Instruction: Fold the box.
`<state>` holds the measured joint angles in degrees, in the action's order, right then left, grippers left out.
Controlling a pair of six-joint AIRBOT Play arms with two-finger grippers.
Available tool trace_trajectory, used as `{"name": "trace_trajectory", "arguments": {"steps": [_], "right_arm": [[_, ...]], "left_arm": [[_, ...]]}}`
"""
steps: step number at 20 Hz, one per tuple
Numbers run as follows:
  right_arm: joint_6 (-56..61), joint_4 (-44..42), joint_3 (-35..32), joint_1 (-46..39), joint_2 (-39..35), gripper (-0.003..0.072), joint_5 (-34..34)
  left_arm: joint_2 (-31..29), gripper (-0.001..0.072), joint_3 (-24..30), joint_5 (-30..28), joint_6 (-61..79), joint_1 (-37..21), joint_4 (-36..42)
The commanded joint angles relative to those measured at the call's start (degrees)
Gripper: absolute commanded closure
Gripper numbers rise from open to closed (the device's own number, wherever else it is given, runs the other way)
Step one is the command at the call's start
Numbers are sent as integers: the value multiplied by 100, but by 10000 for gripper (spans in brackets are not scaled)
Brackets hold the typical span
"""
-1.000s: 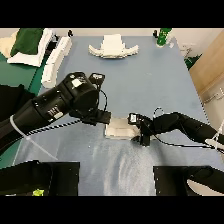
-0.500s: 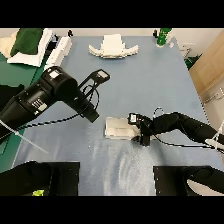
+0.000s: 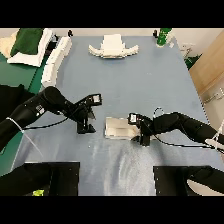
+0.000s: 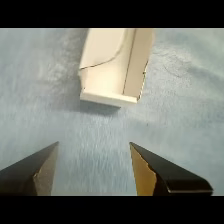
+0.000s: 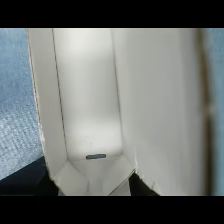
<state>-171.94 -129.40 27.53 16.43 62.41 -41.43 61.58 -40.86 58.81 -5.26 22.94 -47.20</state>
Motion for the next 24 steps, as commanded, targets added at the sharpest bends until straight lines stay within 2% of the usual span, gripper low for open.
{"name": "trace_trajectory", "arguments": {"steps": [1, 2, 4, 14, 24], "right_arm": [[2, -2, 2, 0, 2, 168, 0], [2, -2, 2, 0, 2, 168, 0], [2, -2, 2, 0, 2, 168, 0], [2, -2, 2, 0, 2, 168, 0], [2, -2, 2, 0, 2, 168, 0]], "left_arm": [[225, 39, 680, -638, 2133, -111, 1257], [284, 14, 811, -767, 2426, -92, 1427], [407, 14, 903, -970, 2507, 59, 1456], [986, 14, 846, -1676, 2559, 608, 2024], [1045, 14, 813, -1620, 2715, 822, 2065]]}}
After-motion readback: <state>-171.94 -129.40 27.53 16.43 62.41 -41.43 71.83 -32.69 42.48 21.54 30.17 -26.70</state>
